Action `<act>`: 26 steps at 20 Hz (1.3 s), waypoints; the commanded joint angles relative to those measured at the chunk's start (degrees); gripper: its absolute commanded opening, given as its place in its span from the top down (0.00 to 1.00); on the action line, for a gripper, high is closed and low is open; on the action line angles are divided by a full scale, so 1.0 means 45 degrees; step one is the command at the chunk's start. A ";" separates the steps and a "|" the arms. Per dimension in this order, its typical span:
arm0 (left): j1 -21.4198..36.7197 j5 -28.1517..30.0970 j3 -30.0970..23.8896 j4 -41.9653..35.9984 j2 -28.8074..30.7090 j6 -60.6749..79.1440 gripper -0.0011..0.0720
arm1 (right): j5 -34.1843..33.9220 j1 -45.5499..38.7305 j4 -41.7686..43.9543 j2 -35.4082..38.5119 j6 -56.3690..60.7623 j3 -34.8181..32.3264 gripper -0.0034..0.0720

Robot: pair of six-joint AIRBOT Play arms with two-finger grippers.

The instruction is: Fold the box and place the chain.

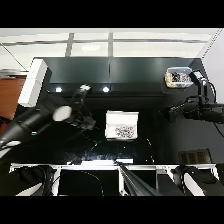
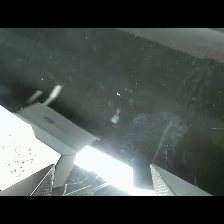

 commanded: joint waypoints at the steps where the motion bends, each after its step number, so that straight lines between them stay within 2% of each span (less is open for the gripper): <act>1: 0.3317 0.1627 -0.2322 -0.8529 0.0967 0.9199 0.44 | -0.0083 0.0000 0.0010 0.0010 0.0005 -0.0010 0.11; 2: 0.3939 0.1370 -0.2764 -1.0457 0.0816 1.1730 0.44 | -0.0078 -0.0005 0.0005 0.0005 0.0010 -0.0010 0.11; 3: 0.4201 0.1243 -0.3021 -1.1278 0.0627 1.3410 0.44 | -0.0068 0.0000 0.0010 0.0005 0.0010 -0.0010 0.11; 5: 0.4138 0.1277 -0.3147 -1.1205 0.0121 1.5786 0.39 | -0.0044 0.0000 0.0010 0.0010 0.0010 -0.0010 0.11; 7: 0.3793 0.1428 -0.3147 -1.0822 -0.0471 1.8010 0.00 | -0.0034 0.0000 0.0010 0.0005 0.0010 -0.0010 0.11; 10: 0.3016 0.1836 -0.3147 -1.0282 -0.1311 2.1488 0.01 | 0.0029 0.0000 0.0005 0.0005 0.0005 -0.0010 0.11; 15: 0.2147 0.3983 -0.3143 -1.0278 -0.1889 2.3945 0.01 | 0.0189 0.0000 0.0005 0.0005 0.0005 -0.0010 0.11; 17: 0.1977 0.4017 -0.3143 -1.0282 -0.1987 2.4873 0.01 | 0.0189 0.0000 0.0005 0.0005 0.0005 -0.0010 0.11; 26: 0.1753 0.3968 -0.3143 -1.0953 -0.2244 2.5024 0.01 | 0.0189 0.0000 0.0010 0.0005 0.0005 -0.0010 0.11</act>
